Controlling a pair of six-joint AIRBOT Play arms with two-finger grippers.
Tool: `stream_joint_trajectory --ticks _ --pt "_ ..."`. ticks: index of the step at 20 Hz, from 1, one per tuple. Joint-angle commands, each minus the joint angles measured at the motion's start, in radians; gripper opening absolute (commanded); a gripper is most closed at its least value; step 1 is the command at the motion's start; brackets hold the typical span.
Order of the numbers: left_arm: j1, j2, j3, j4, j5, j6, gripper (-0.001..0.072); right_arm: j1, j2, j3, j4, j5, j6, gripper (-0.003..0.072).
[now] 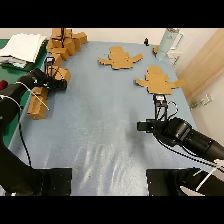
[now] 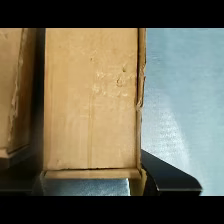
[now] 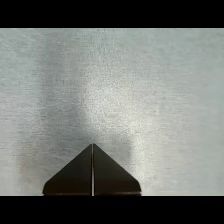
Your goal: Fold the box.
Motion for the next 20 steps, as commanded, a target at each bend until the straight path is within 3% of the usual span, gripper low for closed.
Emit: stream_joint_trajectory --ticks 1,7,15,16,17,20 --pt "0.002 -0.064 0.1 0.157 -0.077 -0.158 0.0479 0.0 0.0 0.0 0.0 0.016 0.0 0.0011" --pt "0.001 -0.066 0.117 0.158 -0.009 -0.156 0.0479 0.0 0.0 0.0 0.0 0.017 0.0 0.0011" --pt "0.0 -0.066 0.117 0.151 -0.035 -0.158 0.048 0.001 0.0 0.001 -0.007 0.021 0.0 0.0011" --pt "0.0 -0.066 0.117 0.15 -0.054 -0.158 0.0523 0.001 0.0 0.001 -0.007 0.021 0.0 0.0011" --pt "0.0 -0.066 0.117 0.15 -0.064 -0.162 0.0707 0.001 0.0 0.001 -0.007 0.021 0.0 0.0011" --pt "0.004 -0.063 0.13 0.154 -0.141 -0.165 0.0709 0.001 0.0 0.001 -0.007 0.021 0.0 0.0011"
